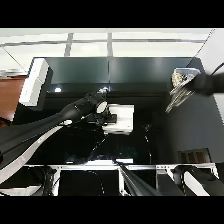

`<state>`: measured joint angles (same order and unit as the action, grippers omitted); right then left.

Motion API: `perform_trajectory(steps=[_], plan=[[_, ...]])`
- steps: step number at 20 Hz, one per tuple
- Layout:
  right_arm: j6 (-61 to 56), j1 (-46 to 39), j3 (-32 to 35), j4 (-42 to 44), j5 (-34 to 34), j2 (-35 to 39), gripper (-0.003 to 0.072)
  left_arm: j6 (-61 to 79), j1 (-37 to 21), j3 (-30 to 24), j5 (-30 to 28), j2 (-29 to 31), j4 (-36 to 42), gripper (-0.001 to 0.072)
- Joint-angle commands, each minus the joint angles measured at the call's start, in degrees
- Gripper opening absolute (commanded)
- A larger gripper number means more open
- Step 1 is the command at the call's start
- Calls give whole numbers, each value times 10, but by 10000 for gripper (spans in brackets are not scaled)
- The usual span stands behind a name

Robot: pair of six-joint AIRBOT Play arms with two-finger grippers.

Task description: Fold the box and place the chain.

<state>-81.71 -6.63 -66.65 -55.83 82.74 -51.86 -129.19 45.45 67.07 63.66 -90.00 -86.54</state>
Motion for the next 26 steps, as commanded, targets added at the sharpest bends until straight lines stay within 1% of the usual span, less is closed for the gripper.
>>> perform_trajectory(steps=[1, 2, 4, 7, 9, 12, 17, 26], plan=[[7, 93, 139, 90, -30, 42, 10, 0, 0, 0, -2, 0, 0, 26], [7, 123, 160, 106, -66, 42, 11, 0, 0, 0, -1, 0, 0, 26], [-5, 177, 183, 131, -141, 42, 10, 0, 0, 0, 0, 0, 0, 26], [-54, 240, 185, 140, -247, 41, 10, 0, 0, 0, 0, 0, 0, 26], [-59, 268, 185, 139, -280, 31, 10, 0, 0, 0, -1, 0, 0, 27], [-59, 283, 185, 132, -282, -5, 10, 0, 0, 0, -1, 0, 0, 27], [-59, 283, 185, 107, -277, -65, 10, 0, 0, 0, -1, 0, 0, 26], [-59, 295, 185, 81, -266, -95, 12, 0, 0, 0, -2, 0, 0, 26]])
